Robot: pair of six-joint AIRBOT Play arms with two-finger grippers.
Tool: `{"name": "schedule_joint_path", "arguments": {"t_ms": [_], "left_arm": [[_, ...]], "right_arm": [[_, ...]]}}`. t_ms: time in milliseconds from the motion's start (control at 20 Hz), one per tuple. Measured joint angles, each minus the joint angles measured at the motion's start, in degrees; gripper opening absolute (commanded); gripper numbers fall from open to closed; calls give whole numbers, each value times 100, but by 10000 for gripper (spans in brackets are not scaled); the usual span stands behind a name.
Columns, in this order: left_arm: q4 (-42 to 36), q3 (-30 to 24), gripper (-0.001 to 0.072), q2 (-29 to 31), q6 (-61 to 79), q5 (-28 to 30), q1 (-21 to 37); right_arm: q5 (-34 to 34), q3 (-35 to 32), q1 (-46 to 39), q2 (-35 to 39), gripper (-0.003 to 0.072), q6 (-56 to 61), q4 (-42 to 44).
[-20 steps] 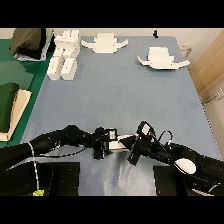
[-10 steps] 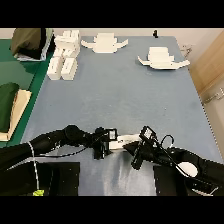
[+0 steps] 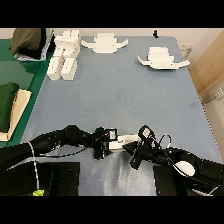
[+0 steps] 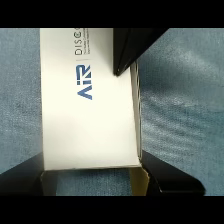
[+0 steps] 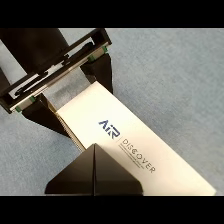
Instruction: Fold the box.
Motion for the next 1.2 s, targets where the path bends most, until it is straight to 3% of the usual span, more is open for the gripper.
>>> {"name": "schedule_joint_path", "arguments": {"t_ms": [750,950,1200], "left_arm": [[0,0,513,0,-2,0,0],[-2,0,513,0,0,-2,0],[-2,0,513,0,-4,-2,0]], "right_arm": [[118,26,-2,0,2,13,-24],[483,389,-46,284,2,72,-94],[310,857,-579,533,2,94,-352]]}}
